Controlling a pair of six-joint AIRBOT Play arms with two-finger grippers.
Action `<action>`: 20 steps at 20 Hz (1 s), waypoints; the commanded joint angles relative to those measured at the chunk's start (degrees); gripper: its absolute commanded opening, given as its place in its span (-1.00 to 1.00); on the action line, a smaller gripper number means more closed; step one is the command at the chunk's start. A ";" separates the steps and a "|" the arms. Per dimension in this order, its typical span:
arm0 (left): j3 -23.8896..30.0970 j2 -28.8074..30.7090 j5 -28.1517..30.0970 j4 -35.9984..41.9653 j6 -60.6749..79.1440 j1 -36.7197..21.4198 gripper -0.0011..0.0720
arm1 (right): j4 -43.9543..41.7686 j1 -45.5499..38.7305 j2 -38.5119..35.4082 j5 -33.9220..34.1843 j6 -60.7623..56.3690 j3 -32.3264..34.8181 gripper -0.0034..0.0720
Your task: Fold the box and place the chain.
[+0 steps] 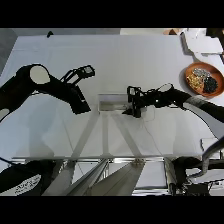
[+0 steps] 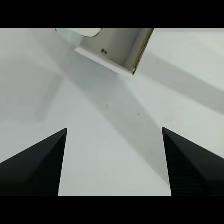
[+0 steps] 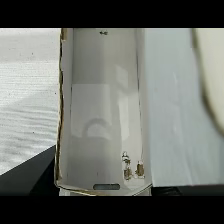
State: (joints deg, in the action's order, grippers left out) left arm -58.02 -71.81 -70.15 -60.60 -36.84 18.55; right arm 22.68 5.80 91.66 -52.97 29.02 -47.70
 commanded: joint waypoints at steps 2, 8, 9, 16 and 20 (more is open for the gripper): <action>1.09 -7.06 0.42 11.08 31.26 -5.77 0.77 | 0.00 0.02 0.02 0.00 0.00 -0.02 0.33; 1.11 -16.52 2.29 20.35 54.29 -5.77 0.97 | 0.00 0.02 0.02 0.00 0.00 -0.02 0.33; 1.11 -17.51 2.64 21.11 55.21 -5.86 0.96 | 0.00 0.02 0.02 0.00 0.00 -0.02 0.33; 1.11 -20.90 3.32 24.00 58.10 -6.14 0.96 | 0.00 0.02 0.02 0.00 0.00 -0.02 0.33; 1.57 -20.85 3.34 25.77 58.47 -6.64 0.95 | -0.02 0.02 0.02 0.00 0.00 -0.02 0.33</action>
State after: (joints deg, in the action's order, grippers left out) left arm -56.77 -92.42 -67.05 -36.75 20.64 12.29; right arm 22.68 5.80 91.66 -52.97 29.04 -47.70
